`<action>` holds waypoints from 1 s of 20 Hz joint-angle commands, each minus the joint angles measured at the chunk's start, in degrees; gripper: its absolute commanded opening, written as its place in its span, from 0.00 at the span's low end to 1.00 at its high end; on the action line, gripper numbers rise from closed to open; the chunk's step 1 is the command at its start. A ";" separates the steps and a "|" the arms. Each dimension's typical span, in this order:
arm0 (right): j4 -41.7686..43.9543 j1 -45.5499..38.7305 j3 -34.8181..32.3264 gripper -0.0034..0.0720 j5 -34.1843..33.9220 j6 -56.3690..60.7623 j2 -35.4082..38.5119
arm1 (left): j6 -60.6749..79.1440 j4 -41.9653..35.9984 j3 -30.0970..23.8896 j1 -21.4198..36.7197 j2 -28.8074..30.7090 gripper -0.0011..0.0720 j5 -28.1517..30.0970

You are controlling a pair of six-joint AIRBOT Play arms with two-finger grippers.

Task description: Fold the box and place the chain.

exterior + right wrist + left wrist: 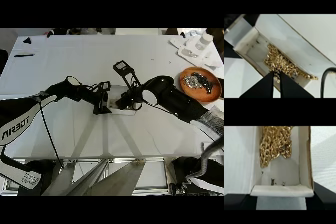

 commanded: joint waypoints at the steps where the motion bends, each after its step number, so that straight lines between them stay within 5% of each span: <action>1: -0.61 -1.14 -1.27 0.48 0.09 0.74 -0.15 | 0.02 0.00 0.02 0.02 0.02 0.33 0.02; 2: -0.61 -1.77 -1.25 0.58 0.33 0.00 0.11 | 0.02 0.00 0.02 0.02 0.02 0.33 0.00; 5: 0.52 -6.14 -1.27 0.58 1.86 -4.63 3.19 | 0.02 0.00 0.02 0.02 0.02 0.33 0.00; 10: 7.45 -18.38 -1.29 0.58 8.55 -32.09 7.54 | 0.02 0.00 0.02 0.02 0.02 0.33 0.02; 15: 21.24 -28.15 -1.29 0.58 10.86 -61.40 2.62 | 0.02 0.00 0.02 0.02 0.02 0.33 0.02; 20: 25.11 -28.70 -1.29 0.58 10.84 -86.03 -7.06 | 0.02 0.00 0.02 0.02 0.02 0.33 0.02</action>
